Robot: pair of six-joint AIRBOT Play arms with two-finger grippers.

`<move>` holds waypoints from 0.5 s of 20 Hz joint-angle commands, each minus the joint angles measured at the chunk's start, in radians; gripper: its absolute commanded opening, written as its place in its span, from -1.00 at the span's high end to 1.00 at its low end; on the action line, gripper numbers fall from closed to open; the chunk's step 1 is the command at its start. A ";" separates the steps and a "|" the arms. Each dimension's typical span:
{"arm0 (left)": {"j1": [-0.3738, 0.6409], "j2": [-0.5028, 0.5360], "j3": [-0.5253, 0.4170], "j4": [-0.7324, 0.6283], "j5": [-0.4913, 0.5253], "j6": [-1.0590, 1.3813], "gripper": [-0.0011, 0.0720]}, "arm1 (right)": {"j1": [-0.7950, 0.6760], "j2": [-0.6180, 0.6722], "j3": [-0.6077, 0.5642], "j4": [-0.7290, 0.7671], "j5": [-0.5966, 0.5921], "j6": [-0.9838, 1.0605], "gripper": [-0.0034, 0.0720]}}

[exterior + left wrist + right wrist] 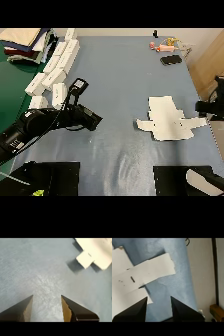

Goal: Fold the box.

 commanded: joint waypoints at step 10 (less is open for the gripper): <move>0.241 -0.102 0.074 -0.216 -0.208 -0.187 -0.44 | -0.371 -0.402 0.264 0.380 -0.021 -0.519 -0.28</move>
